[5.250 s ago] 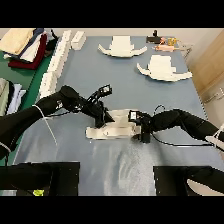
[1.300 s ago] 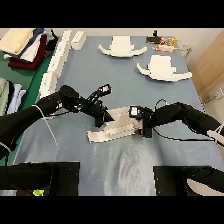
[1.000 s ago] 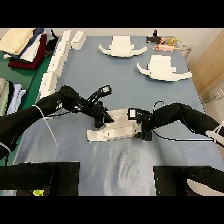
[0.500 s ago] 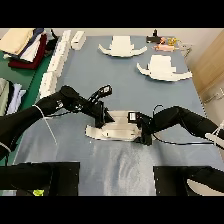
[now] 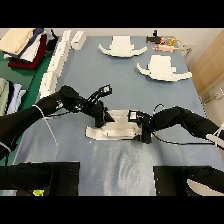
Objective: Fold the box.
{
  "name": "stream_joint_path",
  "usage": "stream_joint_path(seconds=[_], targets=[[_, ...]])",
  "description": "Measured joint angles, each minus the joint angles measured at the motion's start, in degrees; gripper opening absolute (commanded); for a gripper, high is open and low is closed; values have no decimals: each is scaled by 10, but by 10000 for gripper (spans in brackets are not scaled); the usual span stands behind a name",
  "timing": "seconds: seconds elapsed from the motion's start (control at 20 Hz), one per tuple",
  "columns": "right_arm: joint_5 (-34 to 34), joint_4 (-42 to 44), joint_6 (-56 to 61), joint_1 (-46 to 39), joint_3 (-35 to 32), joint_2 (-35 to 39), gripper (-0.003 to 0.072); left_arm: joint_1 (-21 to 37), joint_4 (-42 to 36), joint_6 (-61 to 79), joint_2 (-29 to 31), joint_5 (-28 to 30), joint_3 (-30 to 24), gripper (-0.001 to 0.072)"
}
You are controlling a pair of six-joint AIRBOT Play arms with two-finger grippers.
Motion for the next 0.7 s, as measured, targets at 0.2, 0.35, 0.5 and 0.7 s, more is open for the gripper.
stream_joint_path(seconds=[0.2,0.35,0.5,0.7], targets=[[2,-1,0,0,-3,-1,506,0,1,0,0,-5,0,16],[9,0,-1,0,-11,-4,506,0,1,0,0,-5,0,16],[12,0,-2,0,-16,-5,506,0,0,0,0,-3,0,16],[12,-1,-2,0,-19,-6,506,0,0,0,0,-1,0,16]])
